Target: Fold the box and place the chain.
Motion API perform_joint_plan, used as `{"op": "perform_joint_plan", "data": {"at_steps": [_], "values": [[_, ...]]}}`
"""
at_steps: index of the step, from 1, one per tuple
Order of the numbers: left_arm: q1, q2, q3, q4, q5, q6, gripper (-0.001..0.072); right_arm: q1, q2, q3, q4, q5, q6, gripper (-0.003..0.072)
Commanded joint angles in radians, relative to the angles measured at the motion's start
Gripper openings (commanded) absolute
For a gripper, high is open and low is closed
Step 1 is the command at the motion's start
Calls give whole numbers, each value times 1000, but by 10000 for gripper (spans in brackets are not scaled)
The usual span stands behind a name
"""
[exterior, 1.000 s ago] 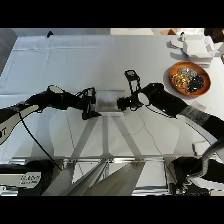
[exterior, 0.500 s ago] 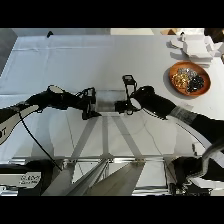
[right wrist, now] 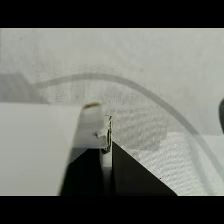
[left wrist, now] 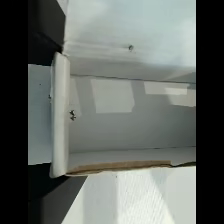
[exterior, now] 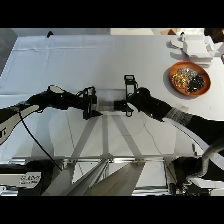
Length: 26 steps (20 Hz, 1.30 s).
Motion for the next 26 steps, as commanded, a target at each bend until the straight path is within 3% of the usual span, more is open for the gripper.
{"op": "perform_joint_plan", "data": {"at_steps": [1, 2, 3, 9, 15, 19, 22, 23, 26], "values": [[1, 0, 0, 8, 2, 2, 275, 2, -1, 0, -10, -23, 11, 52], [1, 0, 0, 8, 2, 2, 275, 2, 0, 0, -4, -35, 11, 227], [1, 0, 0, 8, 2, 2, 275, 2, 2, 0, 0, -40, 10, 351], [1, 0, 0, 8, 2, 2, 275, -3, 142, 0, 10, 33, 2, 364], [1, 0, 0, 8, 2, 2, 275, -96, 440, 0, 106, 144, -368, 364], [1, 0, 0, 8, 2, 2, 275, -396, 548, 0, 106, 136, -489, 365], [1, 0, 0, 8, 2, 2, 275, -668, 518, 0, 94, 126, -652, 393], [1, 0, 0, 8, 2, 2, 275, -737, 504, 0, 94, 111, -696, 427], [1, 0, 0, 8, 2, 2, 275, -894, 433, 0, 95, 21, -724, 426]]}}
